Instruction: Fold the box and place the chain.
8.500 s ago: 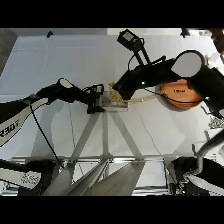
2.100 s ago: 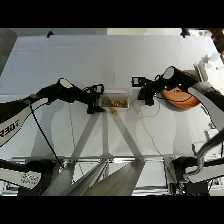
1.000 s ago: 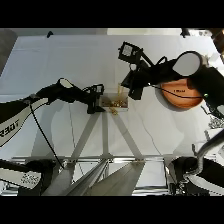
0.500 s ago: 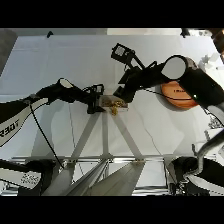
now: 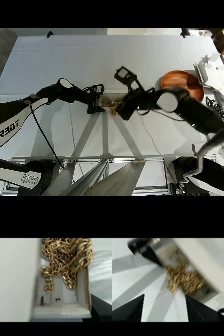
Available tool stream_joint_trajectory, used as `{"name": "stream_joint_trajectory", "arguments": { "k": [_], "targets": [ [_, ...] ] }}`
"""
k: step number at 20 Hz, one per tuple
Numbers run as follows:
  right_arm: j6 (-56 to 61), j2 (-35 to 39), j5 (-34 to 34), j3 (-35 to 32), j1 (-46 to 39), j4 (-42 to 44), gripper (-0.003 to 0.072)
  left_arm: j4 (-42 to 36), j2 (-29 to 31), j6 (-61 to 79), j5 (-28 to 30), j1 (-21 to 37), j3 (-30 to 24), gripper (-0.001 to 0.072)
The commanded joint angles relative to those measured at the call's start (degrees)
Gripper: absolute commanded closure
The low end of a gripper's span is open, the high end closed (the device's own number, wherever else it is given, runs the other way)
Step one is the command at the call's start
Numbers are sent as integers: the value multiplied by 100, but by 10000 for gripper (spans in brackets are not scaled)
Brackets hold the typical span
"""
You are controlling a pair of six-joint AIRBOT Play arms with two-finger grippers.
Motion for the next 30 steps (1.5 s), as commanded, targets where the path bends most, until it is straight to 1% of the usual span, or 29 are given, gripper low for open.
{"name": "stream_joint_trajectory", "arguments": {
  "k": [1,4,7,10,15,17,20,22,24,25,26,30],
  "targets": [
    [1180,-44,-881,-695,289,-59,141,2,2,0,0,-4,-2,551],
    [2253,-319,-1270,-715,459,-227,141,2,2,0,2,-4,0,551],
    [3547,-632,-1388,-715,647,-1023,141,2,2,0,0,-4,-2,551],
    [4413,-798,-1543,-715,944,-1784,141,2,2,0,0,-4,-2,551],
    [4990,-1226,-2328,-713,1034,-1884,145,2,4,0,2,-4,-2,551],
    [5095,-1384,-2533,-713,1034,-1882,148,2,2,0,0,-4,0,551],
    [5093,-1556,-2778,-713,1034,-1884,177,2,2,0,0,-4,0,551],
    [5090,-1561,-2907,-713,1034,-1884,376,2,2,0,2,-4,-2,551],
    [5090,-1561,-2892,-713,1034,-1880,554,2,2,0,2,-4,-2,551],
    [5093,-1558,-2841,-713,1064,-1862,626,2,2,0,2,-4,-2,551],
    [5093,-1558,-2822,-713,1121,-1856,676,2,2,0,2,-4,0,551],
    [5090,-1432,-2826,-713,1425,-1858,677,2,4,0,0,-4,-2,551]
  ]
}}
